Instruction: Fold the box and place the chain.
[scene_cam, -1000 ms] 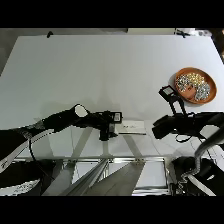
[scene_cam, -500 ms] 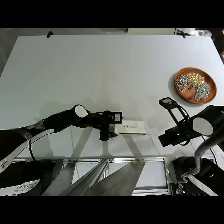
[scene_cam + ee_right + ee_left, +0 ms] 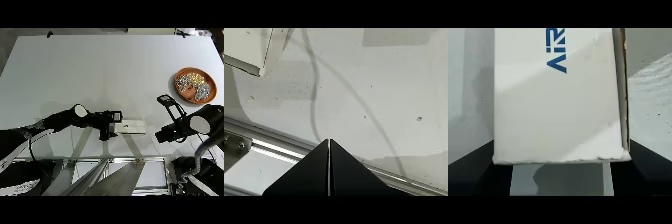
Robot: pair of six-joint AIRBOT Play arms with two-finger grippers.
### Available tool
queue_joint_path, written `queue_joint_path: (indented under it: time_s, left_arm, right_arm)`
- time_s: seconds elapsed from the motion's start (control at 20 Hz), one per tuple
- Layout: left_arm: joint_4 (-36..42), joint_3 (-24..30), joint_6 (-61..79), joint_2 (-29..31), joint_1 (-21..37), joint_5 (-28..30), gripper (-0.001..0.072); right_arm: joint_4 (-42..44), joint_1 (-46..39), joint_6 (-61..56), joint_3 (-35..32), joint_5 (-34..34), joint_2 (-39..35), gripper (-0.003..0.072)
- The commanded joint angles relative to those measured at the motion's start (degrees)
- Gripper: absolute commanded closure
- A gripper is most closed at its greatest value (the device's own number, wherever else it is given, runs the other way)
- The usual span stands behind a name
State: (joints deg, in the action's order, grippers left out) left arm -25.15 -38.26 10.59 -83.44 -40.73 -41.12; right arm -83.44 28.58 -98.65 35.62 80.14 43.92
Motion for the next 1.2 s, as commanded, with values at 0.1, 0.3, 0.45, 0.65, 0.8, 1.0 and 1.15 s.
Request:
queue_joint_path:
  time_s: [0.1, 0.3, 0.45, 0.65, 0.8, 1.0, 1.15]
  left_arm:
    - [0.9, -0.1, -1.6, 6.6, 0.1, 1.7, 0.0706]
    - [-3.6, -0.1, -13.9, 15.2, 1.9, 9.8, 0.0706]
    - [-15.3, -0.1, -31.1, 21.7, 9.1, 9.6, 0.0706]
    - [-45.8, -0.1, -65.2, 29.6, 24.3, 2.7, 0.0706]
    - [-55.7, 0.0, -72.9, 32.2, 38.3, -7.1, 0.0706]
    - [-54.8, 0.0, -79.1, 31.1, 53.5, -11.3, 0.0706]
    - [-54.9, 1.2, -80.3, 29.7, 60.2, -13.1, 0.0707]
  right_arm:
    - [0.1, 0.0, 0.2, 0.1, -3.1, 0.0, 0.0680]
    - [0.1, 0.0, 0.2, 0.1, -3.1, 0.0, 0.0680]
    - [0.1, 0.0, 0.2, 0.1, -3.2, 0.0, 0.0680]
    - [0.1, 0.0, 0.2, 0.1, -3.6, 0.0, 0.0680]
    - [0.1, 0.0, 0.2, 0.1, -6.2, 0.0, 0.0680]
    - [0.1, 0.0, 0.2, 0.1, -8.1, 0.0, 0.0680]
    - [0.1, 0.0, 0.2, 0.1, -8.2, 0.0, 0.0680]
